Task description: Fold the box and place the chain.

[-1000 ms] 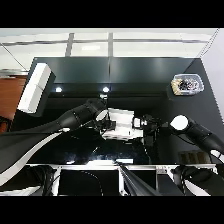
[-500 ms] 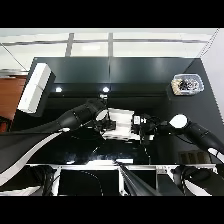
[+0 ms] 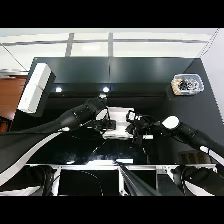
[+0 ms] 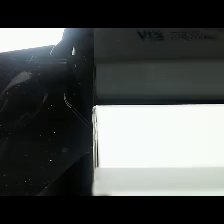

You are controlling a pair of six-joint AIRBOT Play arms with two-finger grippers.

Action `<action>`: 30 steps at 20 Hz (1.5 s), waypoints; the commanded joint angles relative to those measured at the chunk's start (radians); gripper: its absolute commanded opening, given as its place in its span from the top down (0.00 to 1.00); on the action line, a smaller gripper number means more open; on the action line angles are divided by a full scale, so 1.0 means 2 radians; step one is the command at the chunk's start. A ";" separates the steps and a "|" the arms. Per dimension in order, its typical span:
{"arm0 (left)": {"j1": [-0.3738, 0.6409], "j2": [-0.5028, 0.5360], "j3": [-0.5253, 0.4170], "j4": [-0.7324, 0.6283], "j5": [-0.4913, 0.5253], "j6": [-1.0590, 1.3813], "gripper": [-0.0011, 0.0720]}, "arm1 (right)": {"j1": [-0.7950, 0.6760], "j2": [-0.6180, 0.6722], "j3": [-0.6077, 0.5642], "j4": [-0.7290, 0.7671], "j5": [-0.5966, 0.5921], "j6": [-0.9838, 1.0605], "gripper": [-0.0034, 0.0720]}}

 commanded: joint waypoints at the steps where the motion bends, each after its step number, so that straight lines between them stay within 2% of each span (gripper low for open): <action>1: 0.000 0.000 0.001 -0.001 -0.001 0.001 0.95 | 0.001 -0.003 0.000 0.002 -0.021 0.017 0.84; 2: 0.000 0.000 0.001 -0.001 -0.001 0.001 0.95 | 0.001 -0.003 0.000 0.002 -0.021 0.025 0.60; 3: 0.000 0.000 0.001 -0.001 -0.001 0.001 0.95 | 0.001 -0.003 0.000 0.002 -0.020 0.025 0.46; 4: 0.000 0.000 0.001 -0.001 -0.001 0.001 0.95 | 0.001 -0.003 0.000 0.001 -0.020 0.025 0.55; 5: 0.000 0.000 0.001 -0.001 -0.001 0.001 0.95 | 0.001 -0.003 0.000 0.001 -0.016 0.026 0.82; 6: 0.000 0.000 0.001 -0.004 -0.001 0.001 0.95 | 0.001 -0.003 0.000 0.001 -0.013 0.026 0.69; 7: 0.000 0.000 0.001 -0.016 -0.001 0.001 0.95 | 0.001 -0.003 0.000 0.001 -0.012 0.025 0.47; 8: 0.000 0.000 0.001 -0.022 0.000 0.001 0.95 | 0.001 -0.002 0.000 -0.001 -0.010 0.025 0.52; 9: 0.000 0.000 0.001 -0.023 0.002 0.001 0.95 | 0.001 -0.001 0.000 -0.007 -0.006 0.026 0.87; 10: 0.000 0.000 0.001 -0.023 0.002 0.001 0.95 | 0.000 0.006 0.000 -0.015 0.000 0.035 0.94; 12: 0.000 0.000 0.001 -0.022 0.002 0.001 0.95 | -0.017 0.036 0.000 -0.050 0.017 0.091 0.94; 14: 0.000 0.000 0.001 -0.022 0.001 0.001 0.95 | -0.060 0.087 0.000 -0.111 0.047 0.203 0.94; 17: 0.000 0.000 0.001 -0.023 0.002 0.001 0.95 | -0.166 0.163 0.003 -0.199 0.140 0.376 0.94; 19: 0.000 0.000 0.001 -0.023 0.002 0.001 0.95 | -0.247 0.176 0.002 -0.241 0.189 0.514 0.94; 22: 0.000 0.000 0.001 -0.022 0.003 0.001 0.95 | -0.338 0.176 -0.024 -0.247 0.193 0.689 0.94; 25: 0.000 0.000 0.001 -0.022 0.003 0.001 0.95 | -0.380 0.159 -0.043 -0.264 0.220 0.748 0.94; 30: 0.000 0.000 0.001 -0.022 0.003 0.001 0.95 | -0.383 0.101 -0.043 -0.264 0.263 0.738 0.94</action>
